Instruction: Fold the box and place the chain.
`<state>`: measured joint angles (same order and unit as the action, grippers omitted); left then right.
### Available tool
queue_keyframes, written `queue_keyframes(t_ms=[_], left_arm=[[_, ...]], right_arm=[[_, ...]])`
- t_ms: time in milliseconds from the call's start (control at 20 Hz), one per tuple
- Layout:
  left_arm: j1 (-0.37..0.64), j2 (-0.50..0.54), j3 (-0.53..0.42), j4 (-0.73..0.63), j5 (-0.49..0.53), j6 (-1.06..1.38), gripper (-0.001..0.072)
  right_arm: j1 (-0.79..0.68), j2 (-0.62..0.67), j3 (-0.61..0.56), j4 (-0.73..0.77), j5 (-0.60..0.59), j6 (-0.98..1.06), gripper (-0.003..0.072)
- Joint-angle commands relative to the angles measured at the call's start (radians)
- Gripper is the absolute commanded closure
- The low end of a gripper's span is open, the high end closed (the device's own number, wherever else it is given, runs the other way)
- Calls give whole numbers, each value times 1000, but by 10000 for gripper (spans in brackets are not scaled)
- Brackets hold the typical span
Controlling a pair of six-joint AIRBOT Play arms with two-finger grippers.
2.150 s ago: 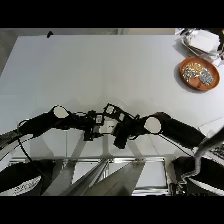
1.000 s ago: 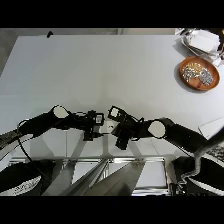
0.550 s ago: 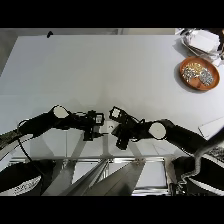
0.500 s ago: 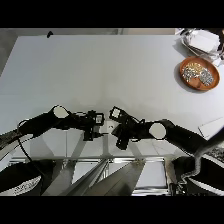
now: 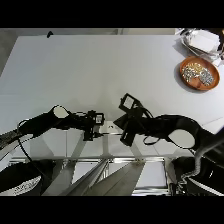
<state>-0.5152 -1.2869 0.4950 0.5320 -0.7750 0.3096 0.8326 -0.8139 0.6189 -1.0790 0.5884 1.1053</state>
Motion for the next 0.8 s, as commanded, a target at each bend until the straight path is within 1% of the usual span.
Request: queue_keyframes(t_ms=[0,50,100,150,200,250,300,350,400,500,600,750], left_arm=[[0,0,0,0,0,0,677],[0,0,0,0,0,0,677],[0,0,0,0,0,0,677],[0,0,0,0,0,0,677],[0,0,0,0,0,0,677],[0,0,0,0,0,0,677],[0,0,0,0,-3,0,677],[0,0,0,0,-5,0,677],[0,0,0,-2,-6,0,677],[0,0,0,-34,-24,0,677],[0,0,0,-46,-52,0,677],[-4,0,0,-45,-59,0,677]], right_arm=[[0,139,8,-479,258,591,674],[0,166,8,-576,374,716,676],[0,190,8,-647,516,821,676],[0,210,8,-687,657,885,676],[0,230,8,-702,807,911,676],[0,248,8,-705,930,912,675],[0,265,8,-705,1033,911,675],[0,283,8,-705,1099,911,675],[0,297,8,-705,1121,912,675],[0,323,8,-705,1101,916,675],[0,327,8,-703,1056,941,675],[0,326,8,-699,955,942,675]])
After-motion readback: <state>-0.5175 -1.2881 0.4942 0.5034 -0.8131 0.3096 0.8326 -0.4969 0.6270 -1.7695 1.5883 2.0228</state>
